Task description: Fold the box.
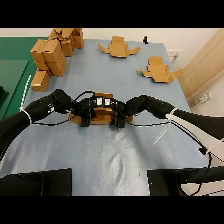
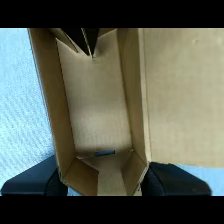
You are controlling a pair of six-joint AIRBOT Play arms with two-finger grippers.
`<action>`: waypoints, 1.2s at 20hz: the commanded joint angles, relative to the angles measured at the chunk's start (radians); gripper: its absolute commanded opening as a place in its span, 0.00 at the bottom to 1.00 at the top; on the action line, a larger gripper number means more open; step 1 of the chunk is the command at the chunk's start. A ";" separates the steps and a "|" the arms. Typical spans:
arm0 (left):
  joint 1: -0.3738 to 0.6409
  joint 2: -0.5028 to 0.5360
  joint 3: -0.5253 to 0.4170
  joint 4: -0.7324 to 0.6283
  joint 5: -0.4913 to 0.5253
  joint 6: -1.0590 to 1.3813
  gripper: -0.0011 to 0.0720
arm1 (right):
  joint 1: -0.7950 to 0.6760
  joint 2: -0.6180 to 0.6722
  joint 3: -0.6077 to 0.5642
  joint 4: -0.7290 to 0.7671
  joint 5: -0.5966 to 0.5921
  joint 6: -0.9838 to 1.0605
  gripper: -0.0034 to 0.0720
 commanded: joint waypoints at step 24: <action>0.134 0.002 -0.027 0.159 -0.121 -0.056 0.75 | 0.001 -0.001 0.000 0.000 0.000 0.000 0.30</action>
